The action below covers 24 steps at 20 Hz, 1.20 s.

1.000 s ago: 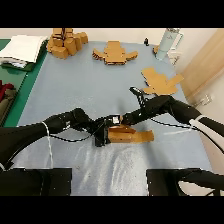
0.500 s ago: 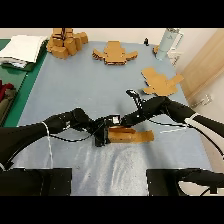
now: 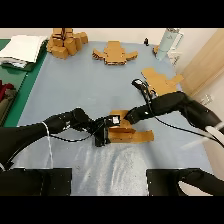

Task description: Fold the box.

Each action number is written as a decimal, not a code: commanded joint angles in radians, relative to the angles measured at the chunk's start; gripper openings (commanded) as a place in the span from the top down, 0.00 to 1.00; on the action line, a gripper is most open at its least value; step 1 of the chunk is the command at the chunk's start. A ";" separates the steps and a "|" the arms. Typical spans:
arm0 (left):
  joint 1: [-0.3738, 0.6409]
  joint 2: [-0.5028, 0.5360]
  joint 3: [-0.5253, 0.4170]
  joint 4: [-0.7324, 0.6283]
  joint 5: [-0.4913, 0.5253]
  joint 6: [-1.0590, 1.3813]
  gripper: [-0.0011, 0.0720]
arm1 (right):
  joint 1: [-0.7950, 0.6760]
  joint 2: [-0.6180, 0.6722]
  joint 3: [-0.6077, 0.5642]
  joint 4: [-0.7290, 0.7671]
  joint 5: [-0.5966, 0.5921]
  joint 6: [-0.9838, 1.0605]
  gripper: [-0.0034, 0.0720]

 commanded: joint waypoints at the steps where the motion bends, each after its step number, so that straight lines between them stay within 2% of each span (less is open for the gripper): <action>1: 0.000 -0.001 0.000 0.000 0.001 0.000 0.28 | 0.014 0.161 -0.069 -0.023 -0.099 -0.037 0.95; 5: 0.000 -0.001 0.000 0.000 0.001 0.000 0.28 | 0.030 0.303 -0.220 -0.091 -0.137 -0.114 0.92; 6: 0.000 -0.001 0.000 0.000 0.001 0.000 0.28 | 0.030 0.316 -0.248 -0.137 -0.124 -0.140 0.74; 7: 0.000 -0.001 0.000 0.000 0.001 0.000 0.28 | 0.030 0.318 -0.268 -0.177 -0.101 -0.184 0.45; 8: 0.000 -0.001 0.000 0.000 0.000 0.000 0.28 | 0.030 0.318 -0.288 -0.201 -0.063 -0.256 0.26; 9: 0.000 -0.001 0.000 0.000 0.000 0.000 0.28 | 0.030 0.318 -0.310 -0.249 -0.002 -0.343 0.15; 10: 0.000 -0.001 0.000 0.000 0.000 0.000 0.28 | 0.030 0.314 -0.331 -0.288 0.055 -0.430 0.15; 11: 0.000 -0.001 0.000 0.000 0.001 0.000 0.28 | 0.030 0.304 -0.346 -0.301 0.101 -0.502 0.09; 14: 0.000 -0.001 0.000 0.000 0.000 0.000 0.28 | 0.030 0.236 -0.353 -0.299 0.184 -0.578 0.09; 19: 0.000 -0.001 0.000 0.000 0.001 0.000 0.28 | 0.030 0.151 -0.353 -0.165 0.259 -0.747 0.12; 21: 0.000 -0.001 0.000 0.000 0.001 0.000 0.28 | 0.030 0.152 -0.353 -0.120 0.240 -0.772 0.47; 23: 0.000 -0.001 0.000 0.000 0.000 0.000 0.28 | 0.031 0.151 -0.353 -0.090 0.221 -0.788 0.52; 24: 0.000 -0.001 0.000 0.000 0.000 0.000 0.28 | 0.031 0.151 -0.353 -0.077 0.222 -0.813 0.59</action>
